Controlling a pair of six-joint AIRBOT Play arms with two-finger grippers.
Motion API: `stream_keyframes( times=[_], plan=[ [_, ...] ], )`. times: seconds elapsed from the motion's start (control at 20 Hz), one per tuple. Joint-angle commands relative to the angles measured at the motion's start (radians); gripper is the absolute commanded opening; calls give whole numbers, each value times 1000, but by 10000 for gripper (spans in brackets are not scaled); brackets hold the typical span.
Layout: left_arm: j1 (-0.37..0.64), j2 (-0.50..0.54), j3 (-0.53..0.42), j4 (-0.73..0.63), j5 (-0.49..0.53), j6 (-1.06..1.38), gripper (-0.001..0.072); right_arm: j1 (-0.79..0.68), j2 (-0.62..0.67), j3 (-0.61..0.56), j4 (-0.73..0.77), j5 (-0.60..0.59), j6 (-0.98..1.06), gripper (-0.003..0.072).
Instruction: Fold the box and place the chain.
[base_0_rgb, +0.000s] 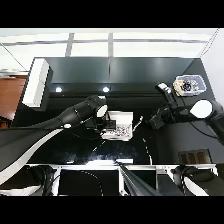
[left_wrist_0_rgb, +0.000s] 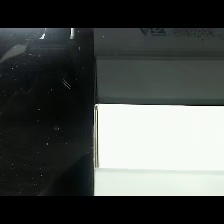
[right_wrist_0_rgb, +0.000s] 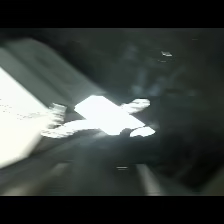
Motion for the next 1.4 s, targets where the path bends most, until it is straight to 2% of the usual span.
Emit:
stream_keyframes(
  times=[0.0,0.1,0.25,0.4,0.9,1.25,1.3,1.35],
  plan=[
    [1,0,1,1,-4,3,29,13,-10,-101,-18,-177,-324,682],
    [1,0,1,0,-1,3,29,55,-41,-102,65,-183,-494,681],
    [0,0,1,0,-1,3,29,121,-105,-102,206,-178,-873,681],
    [1,0,1,1,-2,4,29,132,-185,-100,308,-204,-1009,681],
    [1,0,1,0,0,3,29,151,-243,-95,274,-273,-1038,681],
    [0,0,1,0,0,3,29,156,-243,-95,221,-270,-916,671],
    [0,0,1,0,0,3,29,156,-243,-95,221,-266,-896,455],
    [0,0,1,0,0,3,29,156,-243,-95,221,-264,-882,305]
  ],
)
